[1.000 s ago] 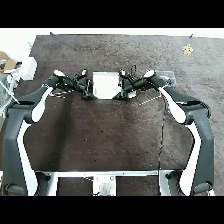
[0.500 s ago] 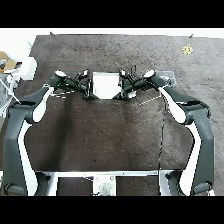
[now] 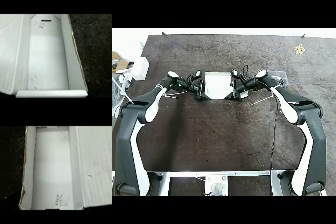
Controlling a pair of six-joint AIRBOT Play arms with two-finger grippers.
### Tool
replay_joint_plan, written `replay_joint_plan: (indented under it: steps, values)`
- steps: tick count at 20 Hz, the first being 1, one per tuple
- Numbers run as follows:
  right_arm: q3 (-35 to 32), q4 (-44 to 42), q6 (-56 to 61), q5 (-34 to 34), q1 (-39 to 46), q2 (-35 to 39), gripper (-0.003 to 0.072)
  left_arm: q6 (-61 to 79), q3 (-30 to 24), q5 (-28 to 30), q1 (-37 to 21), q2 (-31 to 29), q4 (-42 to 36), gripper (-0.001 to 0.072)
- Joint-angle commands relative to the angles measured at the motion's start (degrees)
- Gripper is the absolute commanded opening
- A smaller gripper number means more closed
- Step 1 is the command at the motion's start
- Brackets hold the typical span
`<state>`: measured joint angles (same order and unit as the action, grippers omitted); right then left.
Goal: Fold the box and place the chain.
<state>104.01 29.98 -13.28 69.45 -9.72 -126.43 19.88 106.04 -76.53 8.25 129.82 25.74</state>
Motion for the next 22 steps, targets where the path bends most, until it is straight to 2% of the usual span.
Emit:
replay_joint_plan:
  steps: [1,6,7,8,9,22]
  values:
    - [0.02,0.00,0.00,0.02,-0.02,-0.04,0.0384,0.09,0.00,0.07,0.04,0.13,-0.72,0.0712]
    - [0.02,0.00,0.00,0.00,-0.02,-0.04,0.0384,-0.17,0.00,0.07,0.02,0.13,-0.46,0.0697]
    - [0.02,0.00,0.00,0.00,-0.02,-0.04,0.0384,-0.33,0.00,0.02,0.04,0.13,-0.42,0.0503]
    - [0.02,0.00,0.00,0.02,-0.02,-0.04,0.0384,-0.33,0.00,0.02,0.02,0.13,-0.35,0.0381]
    - [0.02,0.00,0.00,0.00,-0.02,-0.04,0.0384,-0.35,0.00,0.02,0.02,0.13,-0.20,0.0354]
    - [0.02,0.02,0.00,0.00,-0.02,-0.04,0.0384,-0.35,0.02,0.04,0.02,0.13,-0.68,0.0354]
